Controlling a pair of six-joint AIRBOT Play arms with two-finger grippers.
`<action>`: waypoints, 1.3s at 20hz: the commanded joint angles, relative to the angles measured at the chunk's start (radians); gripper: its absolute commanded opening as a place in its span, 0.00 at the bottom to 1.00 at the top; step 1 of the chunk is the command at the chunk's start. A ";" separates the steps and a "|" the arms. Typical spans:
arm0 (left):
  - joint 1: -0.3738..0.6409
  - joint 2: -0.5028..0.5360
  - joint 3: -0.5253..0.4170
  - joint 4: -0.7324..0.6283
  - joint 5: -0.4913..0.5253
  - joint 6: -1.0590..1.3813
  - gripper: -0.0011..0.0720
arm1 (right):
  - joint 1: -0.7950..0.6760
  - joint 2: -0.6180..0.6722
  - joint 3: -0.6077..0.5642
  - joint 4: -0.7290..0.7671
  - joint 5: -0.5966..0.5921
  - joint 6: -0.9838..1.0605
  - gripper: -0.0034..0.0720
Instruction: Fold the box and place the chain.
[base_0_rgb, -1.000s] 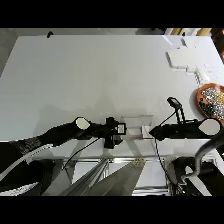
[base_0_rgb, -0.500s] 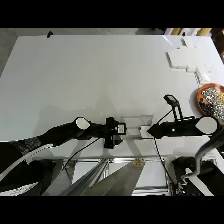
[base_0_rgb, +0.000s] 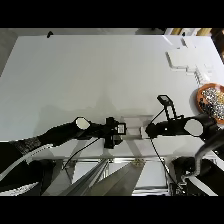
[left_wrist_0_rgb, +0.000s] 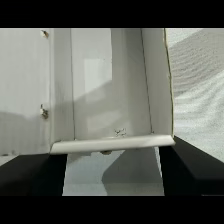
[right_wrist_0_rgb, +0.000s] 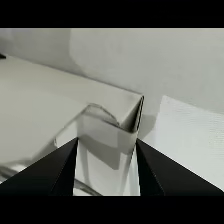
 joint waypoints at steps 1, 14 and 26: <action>-0.001 0.001 0.000 0.000 0.000 0.000 0.30 | 0.071 -0.082 0.052 -0.091 0.017 0.148 0.57; -0.001 0.001 0.000 0.000 0.000 0.000 0.30 | 0.193 -0.238 0.084 -0.248 0.012 0.406 0.38; -0.001 0.001 0.000 0.000 0.000 0.000 0.30 | 0.216 -0.260 0.084 -0.246 -0.006 0.414 0.07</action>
